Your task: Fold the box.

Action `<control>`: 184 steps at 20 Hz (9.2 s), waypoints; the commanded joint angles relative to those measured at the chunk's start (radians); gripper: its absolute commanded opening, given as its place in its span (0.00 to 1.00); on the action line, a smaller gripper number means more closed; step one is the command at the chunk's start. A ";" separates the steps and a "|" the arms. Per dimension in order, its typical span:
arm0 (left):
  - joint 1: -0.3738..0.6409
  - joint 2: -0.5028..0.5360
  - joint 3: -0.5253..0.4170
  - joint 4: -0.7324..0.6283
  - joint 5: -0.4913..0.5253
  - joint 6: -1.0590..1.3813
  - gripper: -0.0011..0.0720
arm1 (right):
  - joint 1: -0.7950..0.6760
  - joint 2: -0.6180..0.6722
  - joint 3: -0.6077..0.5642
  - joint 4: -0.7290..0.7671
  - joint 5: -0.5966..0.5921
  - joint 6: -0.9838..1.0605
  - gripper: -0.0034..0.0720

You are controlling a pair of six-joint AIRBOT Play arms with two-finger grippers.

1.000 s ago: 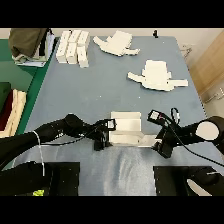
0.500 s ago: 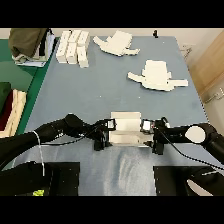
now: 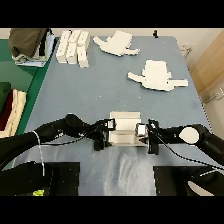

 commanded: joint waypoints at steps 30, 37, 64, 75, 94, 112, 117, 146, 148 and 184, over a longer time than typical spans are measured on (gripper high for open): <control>0.000 0.000 0.001 0.000 0.000 0.000 0.66 | -0.350 -0.112 0.043 -0.181 0.217 1.272 0.05; 0.000 0.000 0.001 0.000 0.000 0.000 0.66 | -0.350 -0.089 0.043 0.107 0.323 1.062 0.05; 0.000 0.000 0.001 0.000 0.000 0.000 0.66 | 0.339 -0.498 0.465 -0.570 0.396 2.110 0.54; 0.000 0.000 0.001 0.000 0.000 0.000 0.66 | 0.348 -0.532 0.472 -0.604 0.428 2.155 0.05; 0.000 0.000 0.001 0.000 0.000 0.000 0.66 | -0.024 -0.228 0.519 -0.521 0.529 1.923 0.05; 0.000 0.000 0.001 0.000 0.000 0.000 0.66 | -0.369 -0.789 0.677 0.490 0.883 0.821 0.05; 0.000 0.000 0.001 0.000 0.000 0.000 0.66 | -0.191 -0.620 0.583 0.241 0.771 0.820 0.05; 0.000 0.000 0.001 0.000 0.000 0.000 0.66 | 0.482 -0.087 0.122 -0.425 -0.229 0.661 0.67; 0.000 0.000 0.001 0.000 0.000 0.000 0.66 | 0.482 -0.069 0.122 -0.427 -0.229 0.628 0.74; 0.000 0.000 0.001 0.000 0.000 0.000 0.66 | 0.450 -0.099 0.130 -0.624 -0.298 0.618 0.71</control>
